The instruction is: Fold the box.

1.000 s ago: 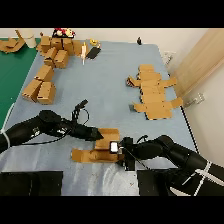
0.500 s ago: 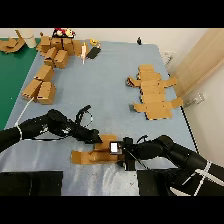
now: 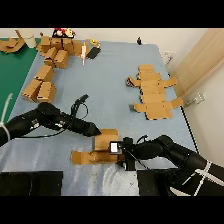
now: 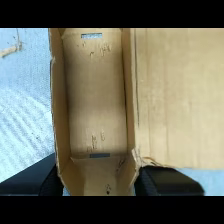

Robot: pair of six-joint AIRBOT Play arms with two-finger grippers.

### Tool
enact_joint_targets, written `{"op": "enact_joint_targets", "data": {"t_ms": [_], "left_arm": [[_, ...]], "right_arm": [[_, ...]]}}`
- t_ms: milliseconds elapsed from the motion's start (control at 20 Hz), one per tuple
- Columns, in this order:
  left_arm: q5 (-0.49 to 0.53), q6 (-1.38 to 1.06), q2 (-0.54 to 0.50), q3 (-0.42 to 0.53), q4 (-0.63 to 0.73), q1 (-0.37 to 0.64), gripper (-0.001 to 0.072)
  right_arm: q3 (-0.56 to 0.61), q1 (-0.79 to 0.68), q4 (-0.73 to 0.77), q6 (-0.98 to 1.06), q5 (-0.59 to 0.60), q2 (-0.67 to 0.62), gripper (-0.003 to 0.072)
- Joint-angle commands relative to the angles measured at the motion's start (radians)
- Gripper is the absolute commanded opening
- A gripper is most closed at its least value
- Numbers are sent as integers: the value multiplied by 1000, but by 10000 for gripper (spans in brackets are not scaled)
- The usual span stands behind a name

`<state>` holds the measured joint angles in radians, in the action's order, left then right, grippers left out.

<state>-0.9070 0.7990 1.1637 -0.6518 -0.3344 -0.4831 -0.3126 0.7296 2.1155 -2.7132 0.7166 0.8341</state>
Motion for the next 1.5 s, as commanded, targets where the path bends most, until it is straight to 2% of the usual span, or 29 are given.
{"op": "enact_joint_targets", "data": {"t_ms": [0,150,300,450,500,550,600,650,900,1150,1300,1450], "left_arm": [[-27,-164,-154,-4,-203,32,10],[-16,-152,-315,23,-389,-30,9],[54,-166,-444,95,-554,-180,11],[100,-204,-466,174,-711,-328,15],[105,-205,-457,193,-743,-363,58],[108,-205,-444,201,-748,-390,381],[116,-205,-428,204,-748,-414,635],[122,-205,-415,204,-747,-428,657],[159,-212,-345,204,-747,-439,659],[190,-212,-265,204,-671,-439,677],[234,-208,-261,204,-651,-440,672],[238,-208,-261,204,-597,-440,654]], "right_arm": [[0,0,1,0,-1,0,502],[0,0,1,1,0,0,503],[0,0,1,1,0,0,503],[0,0,1,0,0,0,503],[0,0,1,1,0,0,503],[0,0,1,0,-1,0,503],[0,0,1,0,-1,0,503],[0,0,1,0,0,0,502],[0,0,1,0,0,0,503],[0,0,1,0,0,0,502],[0,0,1,0,0,0,502],[0,0,1,1,-1,0,503]]}}
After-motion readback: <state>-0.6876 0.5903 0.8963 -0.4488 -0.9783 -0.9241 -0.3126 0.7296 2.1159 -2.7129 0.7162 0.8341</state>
